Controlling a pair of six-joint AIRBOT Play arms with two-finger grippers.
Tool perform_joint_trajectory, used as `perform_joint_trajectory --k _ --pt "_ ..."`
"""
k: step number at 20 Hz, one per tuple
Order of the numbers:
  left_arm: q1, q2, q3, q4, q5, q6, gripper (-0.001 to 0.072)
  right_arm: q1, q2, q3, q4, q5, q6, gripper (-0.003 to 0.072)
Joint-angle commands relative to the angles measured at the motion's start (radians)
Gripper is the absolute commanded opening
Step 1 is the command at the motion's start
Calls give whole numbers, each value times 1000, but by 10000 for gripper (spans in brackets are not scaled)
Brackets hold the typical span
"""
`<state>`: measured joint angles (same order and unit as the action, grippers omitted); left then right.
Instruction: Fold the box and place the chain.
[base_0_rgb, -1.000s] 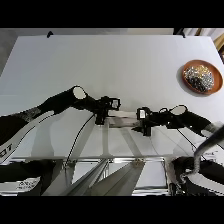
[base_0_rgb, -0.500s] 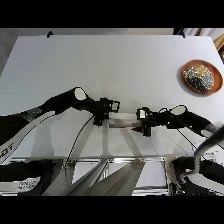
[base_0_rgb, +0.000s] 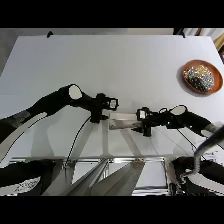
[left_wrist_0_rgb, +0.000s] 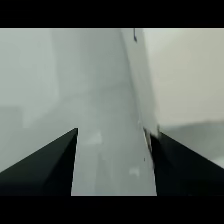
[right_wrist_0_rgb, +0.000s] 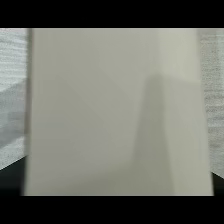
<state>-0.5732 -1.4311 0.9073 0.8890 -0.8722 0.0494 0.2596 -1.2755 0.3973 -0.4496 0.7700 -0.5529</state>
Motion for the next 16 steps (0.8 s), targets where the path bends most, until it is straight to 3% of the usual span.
perform_joint_trajectory --k 1,4,7,8,10,11,13,16 --pt "25 72 1 162 -30 -187 512 0 0 -1 2 0 3 399" --pt "55 137 1 207 -75 -266 510 0 0 -1 2 0 3 399" --pt "54 215 1 192 -118 -286 456 0 0 -1 2 0 3 399" --pt "54 238 1 171 -137 -286 353 0 0 -1 2 0 3 399" --pt "24 271 1 159 -195 -286 42 0 0 -1 2 0 3 399" --pt "-10 275 1 154 -232 -286 5 0 0 -1 1 0 3 399" --pt "-95 265 1 129 -261 -314 5 0 0 -1 2 1 3 399" --pt "-212 218 1 32 -209 -327 5 0 0 -1 2 0 3 399"
